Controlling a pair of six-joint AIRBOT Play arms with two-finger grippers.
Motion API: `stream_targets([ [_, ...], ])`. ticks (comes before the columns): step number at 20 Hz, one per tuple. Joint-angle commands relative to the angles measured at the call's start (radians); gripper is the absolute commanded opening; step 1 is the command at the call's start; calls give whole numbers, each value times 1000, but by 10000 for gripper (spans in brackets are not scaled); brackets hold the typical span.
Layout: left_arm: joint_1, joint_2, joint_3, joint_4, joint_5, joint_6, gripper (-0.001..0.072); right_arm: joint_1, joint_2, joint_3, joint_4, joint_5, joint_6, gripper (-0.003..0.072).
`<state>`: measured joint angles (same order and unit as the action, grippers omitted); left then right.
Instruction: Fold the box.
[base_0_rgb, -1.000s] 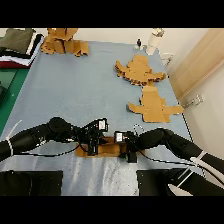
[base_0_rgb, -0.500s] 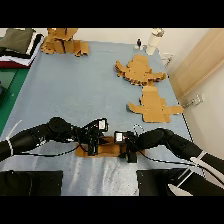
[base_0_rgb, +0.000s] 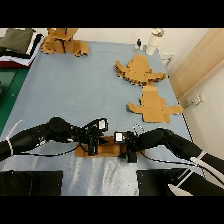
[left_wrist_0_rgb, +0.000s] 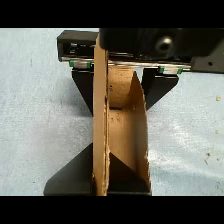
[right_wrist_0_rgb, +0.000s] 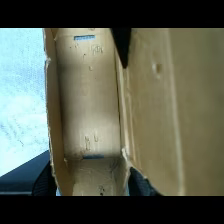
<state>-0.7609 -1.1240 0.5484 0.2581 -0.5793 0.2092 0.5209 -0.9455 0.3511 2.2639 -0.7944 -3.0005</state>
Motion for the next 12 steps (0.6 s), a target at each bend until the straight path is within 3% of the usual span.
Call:
stream_targets([
  [1,2,0,1,0,4,0,52,0,0,1,0,0,0,440],
  [2,2,0,1,-2,15,-1,347,0,0,1,0,0,0,440],
  [3,2,0,1,-16,29,-20,506,0,0,1,0,0,0,440],
  [7,3,35,1,16,88,-43,507,0,0,1,-1,0,0,440],
  [8,8,62,1,49,108,-55,536,0,0,1,-1,0,0,440],
  [9,18,96,1,86,122,-105,679,0,0,1,-1,0,0,440],
  [12,88,222,1,356,108,-506,695,0,0,1,-1,0,0,440],
])
